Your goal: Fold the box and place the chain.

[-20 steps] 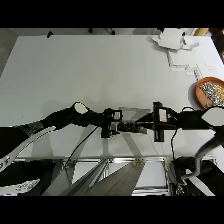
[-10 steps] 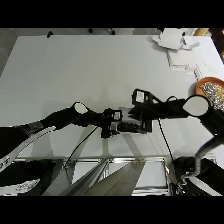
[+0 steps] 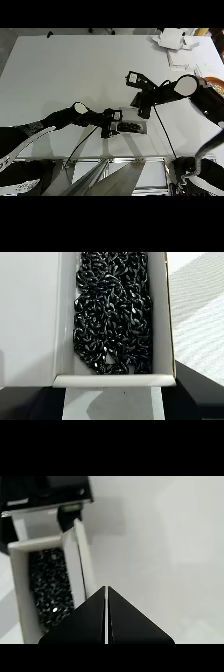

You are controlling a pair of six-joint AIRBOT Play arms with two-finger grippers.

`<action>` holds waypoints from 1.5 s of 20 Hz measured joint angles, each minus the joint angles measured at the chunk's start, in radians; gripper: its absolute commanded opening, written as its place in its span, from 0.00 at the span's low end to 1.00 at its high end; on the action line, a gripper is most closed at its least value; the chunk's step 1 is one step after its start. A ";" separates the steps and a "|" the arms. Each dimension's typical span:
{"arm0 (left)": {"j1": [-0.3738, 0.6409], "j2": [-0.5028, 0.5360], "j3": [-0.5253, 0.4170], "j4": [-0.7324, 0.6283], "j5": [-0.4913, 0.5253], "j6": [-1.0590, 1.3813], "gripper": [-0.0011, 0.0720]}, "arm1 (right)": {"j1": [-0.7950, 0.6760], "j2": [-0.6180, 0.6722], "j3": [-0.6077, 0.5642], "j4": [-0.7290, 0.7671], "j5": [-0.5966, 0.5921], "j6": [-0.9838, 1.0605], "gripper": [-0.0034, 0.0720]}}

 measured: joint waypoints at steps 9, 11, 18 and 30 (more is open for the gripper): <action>0.000 0.000 0.000 0.000 -0.001 0.000 0.48 | 0.109 -0.003 -0.081 -0.019 0.111 0.020 0.29; 0.000 0.000 0.000 0.000 -0.001 0.000 0.48 | 0.134 0.030 -0.116 -0.020 0.105 0.017 0.36; 0.000 0.000 0.000 0.000 0.000 0.000 0.48 | 0.162 0.145 -0.225 -0.023 0.006 0.013 0.47; 0.000 0.000 0.000 -0.002 0.002 -0.002 0.48 | 0.164 0.163 -0.262 -0.092 -0.113 -0.010 0.28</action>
